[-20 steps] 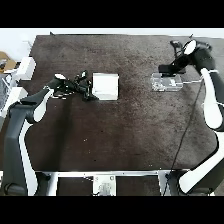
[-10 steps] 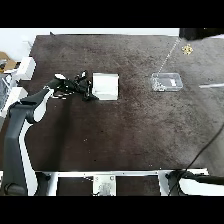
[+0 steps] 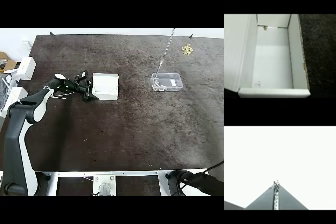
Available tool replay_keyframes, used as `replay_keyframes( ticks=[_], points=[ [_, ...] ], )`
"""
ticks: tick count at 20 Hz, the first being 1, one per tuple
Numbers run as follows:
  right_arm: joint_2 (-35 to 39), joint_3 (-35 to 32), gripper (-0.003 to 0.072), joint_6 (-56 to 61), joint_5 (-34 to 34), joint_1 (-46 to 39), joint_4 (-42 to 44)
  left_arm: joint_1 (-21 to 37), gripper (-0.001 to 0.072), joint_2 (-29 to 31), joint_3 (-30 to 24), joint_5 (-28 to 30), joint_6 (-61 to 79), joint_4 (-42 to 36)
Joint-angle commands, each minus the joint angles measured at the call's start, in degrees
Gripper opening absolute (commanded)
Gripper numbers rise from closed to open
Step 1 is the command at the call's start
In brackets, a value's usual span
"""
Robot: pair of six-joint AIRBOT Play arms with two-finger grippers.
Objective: Fold the box and place the chain.
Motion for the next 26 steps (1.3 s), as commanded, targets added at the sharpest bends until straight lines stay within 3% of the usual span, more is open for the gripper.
replay_keyframes(
  ticks=[1,3,6,11,13,19,20,21,24,26],
  points=[
    [-3.3,-0.1,0.0001,-0.2,-0.3,5.4,1.6,0.0,0.0343,0.0,0.0,0.0,0.0,0.0],
    [-5.7,-2.1,0.0001,0.3,6.4,7.8,5.7,0.0,0.0343,0.0,0.0,0.0,0.0,0.0],
    [-7.3,-11.5,0.0,0.3,6.2,11.5,10.2,0.0,0.0342,0.0,0.0,0.0,0.0,0.0],
    [-7.7,-35.0,0.0001,8.5,-11.6,14.1,10.8,0.0,0.0343,0.0,0.0,0.0,0.0,0.0],
    [-10.8,-41.7,0.0,9.9,-15.0,14.0,10.8,0.0,0.0343,0.0,0.0,0.0,0.0,0.0],
    [-25.7,-41.0,0.0003,14.1,-16.9,13.9,11.4,0.0,0.0343,0.0,0.0,0.0,0.0,0.0],
    [-26.5,-40.1,0.0067,14.1,-16.2,13.8,11.4,0.0,0.0343,0.0,0.0,0.0,0.0,0.0],
    [-26.6,-39.4,0.0309,14.1,-15.8,13.7,11.3,0.0,0.0343,0.0,0.0,0.0,0.0,0.0],
    [-24.0,-37.5,0.0302,14.1,-10.1,11.5,11.2,0.0,0.0342,0.0,0.0,0.0,0.0,0.0],
    [-19.7,-37.6,0.0302,14.1,-2.3,8.1,11.2,0.0,0.0342,0.0,0.0,0.0,0.0,0.0]
  ],
)
